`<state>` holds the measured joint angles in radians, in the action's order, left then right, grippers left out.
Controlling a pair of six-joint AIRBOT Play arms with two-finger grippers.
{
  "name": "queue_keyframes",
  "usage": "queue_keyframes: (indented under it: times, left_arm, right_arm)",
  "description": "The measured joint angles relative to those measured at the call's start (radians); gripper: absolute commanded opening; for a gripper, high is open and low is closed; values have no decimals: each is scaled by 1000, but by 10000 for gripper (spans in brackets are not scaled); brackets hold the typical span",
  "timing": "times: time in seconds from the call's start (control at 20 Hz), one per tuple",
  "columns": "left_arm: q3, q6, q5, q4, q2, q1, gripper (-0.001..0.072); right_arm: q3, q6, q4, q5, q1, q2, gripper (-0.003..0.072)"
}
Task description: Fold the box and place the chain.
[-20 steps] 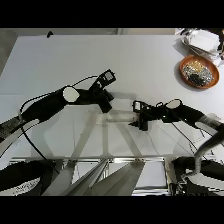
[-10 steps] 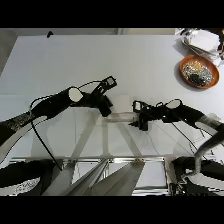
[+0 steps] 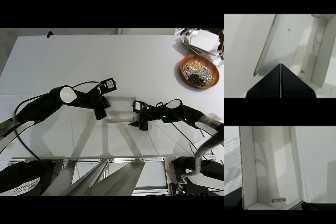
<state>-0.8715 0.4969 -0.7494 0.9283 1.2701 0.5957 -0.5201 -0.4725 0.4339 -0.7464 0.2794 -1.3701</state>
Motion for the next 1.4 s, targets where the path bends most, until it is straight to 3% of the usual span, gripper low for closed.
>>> queue_keyframes:
  times: [0.1,0.15,0.2,0.3,0.5,0.7,0.95,1.4]
  left_arm:
    - [0,0,-56,93,-60,-2,17]
    - [0,-2,-86,127,-81,-7,63]
    - [0,-5,-113,151,-97,-16,127]
    - [14,-24,-147,176,-116,-42,353]
    - [101,-145,-110,149,-118,-80,341]
    - [175,-335,-41,18,-83,-87,330]
    - [200,-440,9,-61,-8,-85,336]
    - [205,-471,70,-48,64,-85,345]
  right_arm:
    - [0,0,0,0,0,0,403]
    - [0,0,0,0,0,0,403]
    - [0,0,0,0,0,0,403]
    - [0,0,0,0,0,0,403]
    - [0,0,0,-1,0,0,403]
    - [0,0,0,-1,0,0,403]
    - [0,0,0,-1,0,0,403]
    - [0,0,0,-1,0,0,403]
